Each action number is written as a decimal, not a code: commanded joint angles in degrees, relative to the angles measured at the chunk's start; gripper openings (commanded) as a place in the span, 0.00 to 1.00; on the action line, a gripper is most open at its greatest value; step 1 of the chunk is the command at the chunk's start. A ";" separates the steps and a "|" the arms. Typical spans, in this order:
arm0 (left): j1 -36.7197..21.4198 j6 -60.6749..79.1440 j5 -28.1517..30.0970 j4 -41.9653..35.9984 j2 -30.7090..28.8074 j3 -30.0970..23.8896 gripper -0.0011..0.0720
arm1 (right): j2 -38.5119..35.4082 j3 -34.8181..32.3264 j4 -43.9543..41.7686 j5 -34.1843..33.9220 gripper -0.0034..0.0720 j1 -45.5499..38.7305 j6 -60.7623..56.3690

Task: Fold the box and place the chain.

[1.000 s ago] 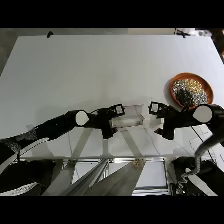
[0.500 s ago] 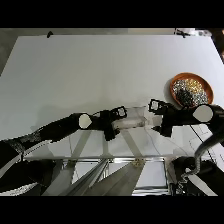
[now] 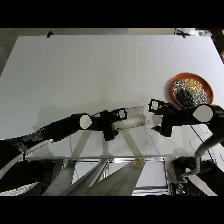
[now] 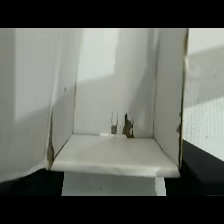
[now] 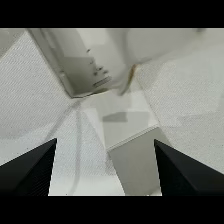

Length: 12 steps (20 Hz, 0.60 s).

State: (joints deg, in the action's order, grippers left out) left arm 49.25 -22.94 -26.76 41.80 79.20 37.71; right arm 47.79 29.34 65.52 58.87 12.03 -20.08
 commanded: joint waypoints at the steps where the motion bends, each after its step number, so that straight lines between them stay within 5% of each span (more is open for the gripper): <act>1: -0.07 -0.04 -0.04 -0.59 -0.48 0.04 0.92 | -0.04 0.04 -0.04 0.15 0.93 0.04 0.02; 7: -1.14 0.50 -0.92 -0.63 -1.62 0.04 0.97 | -0.04 0.04 -0.07 0.17 0.93 0.04 0.02; 12: -4.50 10.40 -8.28 -6.10 -1.60 0.04 0.97 | -0.04 0.04 -0.07 0.13 0.93 0.04 0.02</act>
